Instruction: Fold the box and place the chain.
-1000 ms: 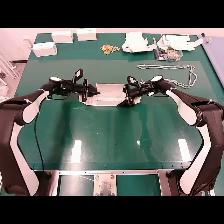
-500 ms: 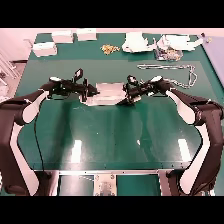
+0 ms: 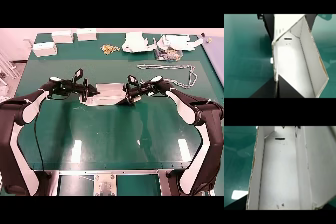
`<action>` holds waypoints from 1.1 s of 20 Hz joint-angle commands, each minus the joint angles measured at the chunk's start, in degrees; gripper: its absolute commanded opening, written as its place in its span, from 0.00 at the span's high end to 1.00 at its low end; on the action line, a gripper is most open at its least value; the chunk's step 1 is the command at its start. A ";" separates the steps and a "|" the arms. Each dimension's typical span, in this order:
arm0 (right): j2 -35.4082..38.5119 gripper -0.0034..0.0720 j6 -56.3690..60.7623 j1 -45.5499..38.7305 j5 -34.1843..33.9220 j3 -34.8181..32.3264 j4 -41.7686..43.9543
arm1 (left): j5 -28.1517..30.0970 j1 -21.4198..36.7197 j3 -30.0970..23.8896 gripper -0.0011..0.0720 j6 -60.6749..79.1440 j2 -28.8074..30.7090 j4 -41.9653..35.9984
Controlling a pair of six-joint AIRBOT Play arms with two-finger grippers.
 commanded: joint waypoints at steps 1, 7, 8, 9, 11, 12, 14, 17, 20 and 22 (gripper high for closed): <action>-0.04 0.18 0.00 -0.02 0.13 0.04 -0.17 | 0.04 -0.02 0.04 0.96 0.00 -0.02 0.00; -0.04 0.18 2.86 -0.48 0.24 0.00 -0.15 | 0.26 -0.02 0.04 0.96 0.15 -0.02 -0.02; -0.04 0.18 2.84 -0.59 0.24 0.00 -0.17 | 0.28 -0.02 0.04 0.96 0.15 -0.02 -0.02; -0.04 0.18 2.84 -0.59 0.24 -0.02 -0.17 | 0.28 -0.02 0.04 0.96 0.15 -0.02 -0.02; -0.04 0.18 2.84 -0.59 0.24 -0.02 -0.17 | 0.26 -0.02 0.04 0.96 0.15 -0.02 -0.02; -0.04 0.18 2.84 -0.59 0.24 -0.02 -0.17 | 0.28 -0.02 0.04 0.96 0.15 -0.02 -0.02; -0.04 0.18 2.86 -0.59 0.24 -0.02 -0.17 | 0.31 -0.02 0.04 0.96 0.15 -0.02 -0.02; -0.04 0.18 2.84 -0.59 0.26 -0.02 -0.17 | 0.24 -0.02 0.04 0.96 0.13 -0.02 -0.02; -0.04 0.18 2.86 -0.59 0.24 -0.02 -0.17 | 0.26 -0.02 0.04 0.96 0.13 -0.02 -0.04; -0.04 0.18 2.84 -0.59 0.24 -0.02 -0.17 | 0.26 -0.02 0.04 0.96 0.15 -0.02 -0.04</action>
